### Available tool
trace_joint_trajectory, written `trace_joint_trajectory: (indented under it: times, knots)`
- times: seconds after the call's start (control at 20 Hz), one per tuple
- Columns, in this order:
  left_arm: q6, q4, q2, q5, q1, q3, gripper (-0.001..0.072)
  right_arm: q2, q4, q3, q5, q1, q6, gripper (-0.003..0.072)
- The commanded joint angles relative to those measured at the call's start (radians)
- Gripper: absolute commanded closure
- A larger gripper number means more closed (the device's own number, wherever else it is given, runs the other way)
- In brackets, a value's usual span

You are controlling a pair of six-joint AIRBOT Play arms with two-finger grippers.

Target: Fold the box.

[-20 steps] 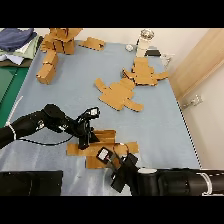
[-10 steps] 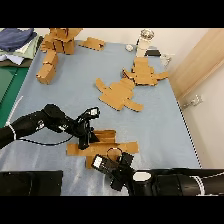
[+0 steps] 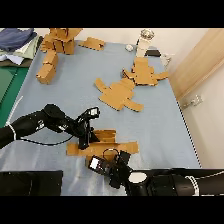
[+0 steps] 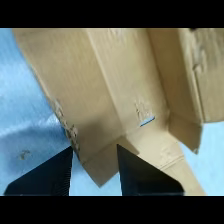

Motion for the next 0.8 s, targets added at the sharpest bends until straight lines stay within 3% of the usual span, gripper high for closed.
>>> trace_joint_trajectory:
  times: [0.0,0.25,0.35,0.45,0.55,0.75]
  knots:
    - [0.0,0.0,0.0,0.0,0.0,0.0,0.0695,-0.002,-0.089,0.042,-0.074,0.0,0.054,0.0264]
    - [0.0,0.0,0.0,0.0,0.0,0.0,0.0695,-0.003,-0.092,0.074,-0.082,0.0,0.055,0.0264]
    - [0.0,0.0,0.0,0.0,0.0,0.0,0.0695,-0.003,-0.097,0.071,-0.097,0.0,0.028,0.0219]
    - [0.0,0.0,0.0,0.0,0.0,0.0,0.0695,-0.003,-0.193,0.053,-0.172,-0.006,-0.054,0.0172]
    - [0.0,0.0,0.0,0.0,0.0,0.0,0.0696,-0.002,-0.275,0.056,-0.213,-0.027,0.091,0.0173]
    - [0.0,0.0,0.0,-0.001,0.0,0.0,0.0696,-0.003,-0.144,0.075,-0.137,-0.031,0.17,0.0173]
